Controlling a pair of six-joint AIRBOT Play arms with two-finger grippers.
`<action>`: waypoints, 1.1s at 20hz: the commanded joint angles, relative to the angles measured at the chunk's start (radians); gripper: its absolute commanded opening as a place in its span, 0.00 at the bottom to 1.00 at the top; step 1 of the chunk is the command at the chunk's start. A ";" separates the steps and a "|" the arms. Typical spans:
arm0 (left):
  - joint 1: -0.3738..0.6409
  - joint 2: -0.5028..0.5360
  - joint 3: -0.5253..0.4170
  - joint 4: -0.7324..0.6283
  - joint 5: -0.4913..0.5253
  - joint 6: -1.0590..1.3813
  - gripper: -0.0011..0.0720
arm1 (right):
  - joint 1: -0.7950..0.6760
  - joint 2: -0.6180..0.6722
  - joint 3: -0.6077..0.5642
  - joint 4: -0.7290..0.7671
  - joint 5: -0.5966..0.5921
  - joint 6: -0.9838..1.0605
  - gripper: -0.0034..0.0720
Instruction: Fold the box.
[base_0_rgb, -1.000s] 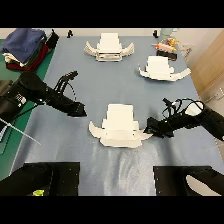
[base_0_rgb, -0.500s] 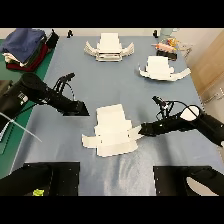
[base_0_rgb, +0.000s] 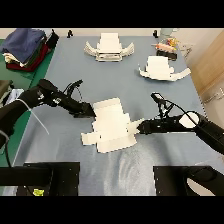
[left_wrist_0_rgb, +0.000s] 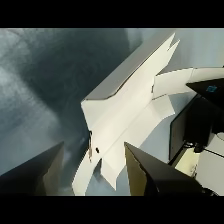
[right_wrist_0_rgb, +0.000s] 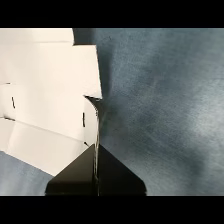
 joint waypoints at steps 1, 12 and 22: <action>0.002 -0.111 0.018 -0.172 0.024 0.196 0.78 | 0.004 0.003 -0.001 -0.003 -0.010 -0.002 0.05; -0.064 -0.294 0.137 -0.214 -0.113 0.388 0.20 | 0.004 0.003 -0.001 -0.003 0.004 -0.002 0.05; -0.065 -0.286 0.157 -0.242 -0.220 0.513 0.03 | -0.013 0.003 0.019 -0.137 -0.060 0.087 0.38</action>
